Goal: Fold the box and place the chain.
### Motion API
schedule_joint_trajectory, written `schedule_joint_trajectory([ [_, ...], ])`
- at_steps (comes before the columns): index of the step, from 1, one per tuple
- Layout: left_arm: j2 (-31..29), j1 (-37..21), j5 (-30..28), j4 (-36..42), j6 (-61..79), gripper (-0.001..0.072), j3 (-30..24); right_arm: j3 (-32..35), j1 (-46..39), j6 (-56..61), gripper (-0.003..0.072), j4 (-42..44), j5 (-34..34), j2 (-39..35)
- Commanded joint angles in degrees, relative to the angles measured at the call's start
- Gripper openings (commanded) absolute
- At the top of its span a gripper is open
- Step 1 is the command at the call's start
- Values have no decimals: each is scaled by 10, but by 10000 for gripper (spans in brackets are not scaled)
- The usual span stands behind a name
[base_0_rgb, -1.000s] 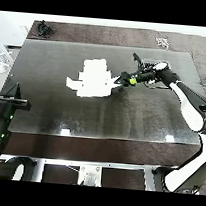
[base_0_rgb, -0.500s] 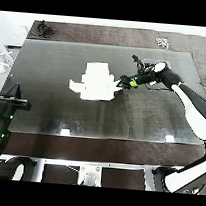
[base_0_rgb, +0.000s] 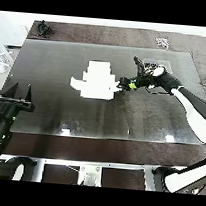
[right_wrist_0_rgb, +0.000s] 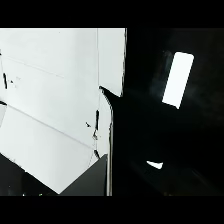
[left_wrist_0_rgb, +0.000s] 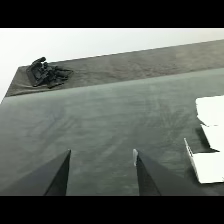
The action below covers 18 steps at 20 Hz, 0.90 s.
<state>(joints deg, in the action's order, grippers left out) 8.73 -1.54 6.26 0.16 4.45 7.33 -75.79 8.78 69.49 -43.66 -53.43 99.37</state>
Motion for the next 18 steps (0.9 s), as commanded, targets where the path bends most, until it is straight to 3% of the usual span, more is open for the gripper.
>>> schedule_joint_trajectory([
  [1, 0, 0, 18, 0, 1, 466, 2, 3, 1, -6, 6, -1, 5, -1],
  [7, 3, 0, 52, 4, -4, 466, 17, 3, -4, -12, 7, -5, -1, -1],
  [10, 48, 0, 47, 4, -21, 466, 60, 3, -4, -16, 7, -5, -1, -1],
  [13, 167, 0, 80, 3, -29, 467, 122, 3, -4, -25, 7, -4, -1, -1],
  [18, 450, 0, 222, -1, -48, 466, 262, 3, -4, -27, 8, -3, -1, -1],
])
